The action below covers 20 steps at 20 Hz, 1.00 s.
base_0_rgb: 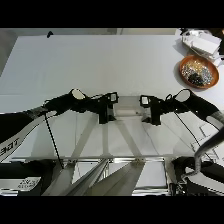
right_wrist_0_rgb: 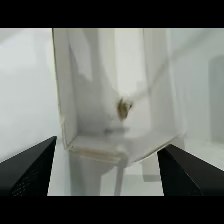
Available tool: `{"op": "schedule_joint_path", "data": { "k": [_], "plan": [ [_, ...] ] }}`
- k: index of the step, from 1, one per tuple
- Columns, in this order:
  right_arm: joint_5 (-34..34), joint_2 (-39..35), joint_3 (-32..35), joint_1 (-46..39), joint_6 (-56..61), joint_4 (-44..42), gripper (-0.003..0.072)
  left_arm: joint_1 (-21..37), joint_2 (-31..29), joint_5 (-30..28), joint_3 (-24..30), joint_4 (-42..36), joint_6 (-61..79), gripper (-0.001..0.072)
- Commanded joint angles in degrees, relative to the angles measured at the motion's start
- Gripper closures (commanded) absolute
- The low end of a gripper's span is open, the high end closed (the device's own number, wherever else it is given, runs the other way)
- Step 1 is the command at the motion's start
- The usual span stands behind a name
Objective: Fold the box and place the chain.
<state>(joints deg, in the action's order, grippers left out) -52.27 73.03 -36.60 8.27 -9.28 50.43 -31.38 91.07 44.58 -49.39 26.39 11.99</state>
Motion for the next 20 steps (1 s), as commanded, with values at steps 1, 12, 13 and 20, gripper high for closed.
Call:
{"op": "schedule_joint_path", "data": {
  "k": [1,12,13,20],
  "plan": [
    [-3.34,-2.51,-0.07,-4.37,4.85,2.34,-0.0001,-0.02,-1.29,0.17,-0.04,1.99,0.22,0.0398],
    [-16.63,-7.06,-0.07,-6.64,0.24,-19.8,0.067,-0.04,-1.22,-0.22,-0.04,6.01,0.22,0.0396],
    [-15.54,-7.06,-0.07,-5.22,-0.02,-22.53,0.067,-0.04,-1.22,-0.26,-0.04,5.97,0.24,0.0396],
    [5.6,-5.9,-0.07,4.39,1.79,-31.17,0.067,-0.04,-1.2,-0.2,-0.04,5.79,0.22,0.0396]
  ]
}}
